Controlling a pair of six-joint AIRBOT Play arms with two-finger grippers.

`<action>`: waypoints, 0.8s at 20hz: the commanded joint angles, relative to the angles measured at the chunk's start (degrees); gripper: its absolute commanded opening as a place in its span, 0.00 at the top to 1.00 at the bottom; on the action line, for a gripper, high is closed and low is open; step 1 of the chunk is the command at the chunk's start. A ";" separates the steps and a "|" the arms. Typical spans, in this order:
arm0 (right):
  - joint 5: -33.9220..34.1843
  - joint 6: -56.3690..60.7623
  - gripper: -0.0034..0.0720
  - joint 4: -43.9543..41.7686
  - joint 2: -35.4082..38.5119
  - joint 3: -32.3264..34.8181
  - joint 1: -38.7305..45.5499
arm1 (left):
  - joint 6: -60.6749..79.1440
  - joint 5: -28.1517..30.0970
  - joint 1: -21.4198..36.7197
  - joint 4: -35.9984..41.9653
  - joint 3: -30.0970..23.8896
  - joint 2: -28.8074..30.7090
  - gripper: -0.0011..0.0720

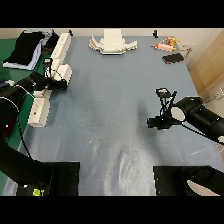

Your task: Fold the box.

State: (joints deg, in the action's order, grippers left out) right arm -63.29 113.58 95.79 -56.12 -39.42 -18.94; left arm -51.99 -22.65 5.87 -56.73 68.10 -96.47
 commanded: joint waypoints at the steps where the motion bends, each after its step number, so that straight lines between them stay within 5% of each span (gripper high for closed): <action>1: -0.07 0.00 0.95 -0.22 -0.04 -0.04 0.04 | -0.09 -0.04 -0.09 0.02 0.04 -0.02 0.49; 4: -0.07 0.00 0.95 -0.26 -0.04 -0.04 0.04 | -0.13 -0.02 -0.15 0.11 0.04 -0.02 0.44; 6: -0.07 0.00 0.95 -0.26 -0.04 -0.04 0.04 | -0.15 -0.37 -0.11 0.09 0.04 0.04 0.00; 16: -0.09 0.00 0.95 -0.26 -0.04 -0.04 0.04 | -0.57 -7.06 0.74 -0.20 0.07 5.18 0.00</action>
